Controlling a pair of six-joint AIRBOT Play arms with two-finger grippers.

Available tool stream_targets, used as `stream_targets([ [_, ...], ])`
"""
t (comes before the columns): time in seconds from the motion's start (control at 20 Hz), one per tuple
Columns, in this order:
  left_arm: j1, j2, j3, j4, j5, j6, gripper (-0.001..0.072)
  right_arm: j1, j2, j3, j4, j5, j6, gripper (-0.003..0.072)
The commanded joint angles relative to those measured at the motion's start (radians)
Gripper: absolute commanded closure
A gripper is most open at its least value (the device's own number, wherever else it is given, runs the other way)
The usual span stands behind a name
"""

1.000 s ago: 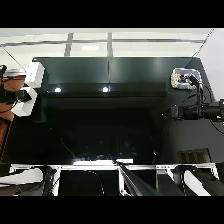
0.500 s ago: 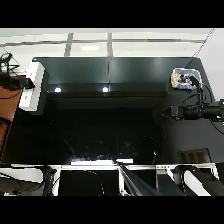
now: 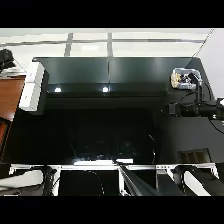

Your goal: Fold the box and place the chain.

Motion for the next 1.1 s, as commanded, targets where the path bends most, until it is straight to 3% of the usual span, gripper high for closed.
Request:
stream_targets([
  [0.0, -0.153, 0.234, -0.281, -0.090, 0.187, 0.012, 0.0688, 0.109, 0.001, 0.000, -0.052, -0.186, -0.051, 0.0676],
  [0.2, -0.414, 0.536, -0.909, -0.027, 0.561, 0.121, 0.0687, 0.216, -0.006, -0.036, -0.249, -0.631, -0.044, 0.0676],
  [0.3, -0.462, 0.636, -1.098, 0.037, 0.656, 0.111, 0.0685, 0.206, -0.013, -0.066, -0.267, -0.760, -0.045, 0.0675],
  [0.4, -0.454, 0.700, -1.155, 0.036, 0.661, 0.109, 0.0685, 0.201, -0.013, -0.066, -0.263, -0.752, -0.044, 0.0675],
  [0.55, -0.454, 0.738, -1.155, 0.023, 0.658, 0.109, 0.0685, 0.201, -0.013, -0.066, -0.264, -0.752, -0.044, 0.0674],
  [1.05, -0.454, 0.737, -1.155, -0.016, 0.645, 0.110, 0.0685, 0.201, -0.013, -0.066, -0.264, -0.752, -0.044, 0.0674],
])
